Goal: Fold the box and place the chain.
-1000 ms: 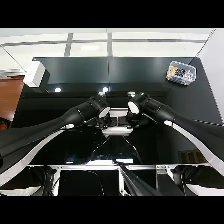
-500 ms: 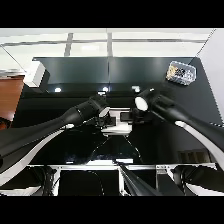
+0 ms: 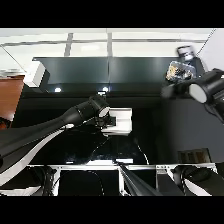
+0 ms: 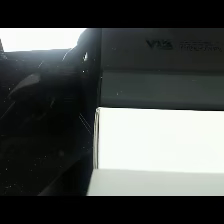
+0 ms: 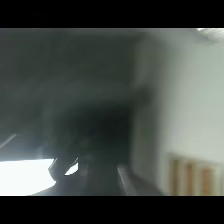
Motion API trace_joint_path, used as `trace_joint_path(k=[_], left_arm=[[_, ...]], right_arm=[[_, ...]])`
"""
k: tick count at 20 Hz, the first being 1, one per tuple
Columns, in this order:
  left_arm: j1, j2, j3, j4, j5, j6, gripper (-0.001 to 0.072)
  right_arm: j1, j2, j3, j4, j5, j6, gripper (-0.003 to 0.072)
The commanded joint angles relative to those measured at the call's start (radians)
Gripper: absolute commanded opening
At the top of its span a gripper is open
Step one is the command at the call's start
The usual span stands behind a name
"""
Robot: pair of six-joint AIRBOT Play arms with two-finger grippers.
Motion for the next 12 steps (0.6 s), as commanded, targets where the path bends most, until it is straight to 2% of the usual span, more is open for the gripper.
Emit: trace_joint_path(k=[1, 3, 5, 8, 9, 10, 12], left_arm=[[0.000, 0.000, 0.000, 0.000, 0.002, 0.000, 0.0026], [0.000, 0.000, 0.000, 0.000, 0.002, 0.000, 0.0026], [0.000, 0.000, 0.000, 0.000, 0.002, 0.000, 0.0026], [0.000, 0.000, 0.000, 0.000, -0.002, 0.000, 0.0026], [0.000, 0.000, 0.000, 0.000, -0.002, 0.000, 0.0026], [0.000, 0.000, 0.000, 0.000, -0.002, 0.000, 0.0026], [0.000, 0.000, 0.000, 0.000, -0.001, 0.000, 0.0026]], right_arm=[[-0.219, -0.044, -0.024, -0.065, -0.196, -0.007, 0.0636], [-0.356, -0.152, -0.007, 0.085, -0.309, -0.024, 0.0633], [-0.457, -0.303, 0.111, 0.209, -0.325, -0.036, 0.0633], [-0.525, -0.587, 0.435, 0.311, -0.161, -0.117, 0.0632], [-0.537, -0.688, 0.563, 0.340, -0.091, -0.133, 0.0573], [-0.546, -0.779, 0.680, 0.372, -0.039, -0.135, 0.0551], [-0.552, -0.912, 0.843, 0.412, -0.003, -0.135, 0.0551]])
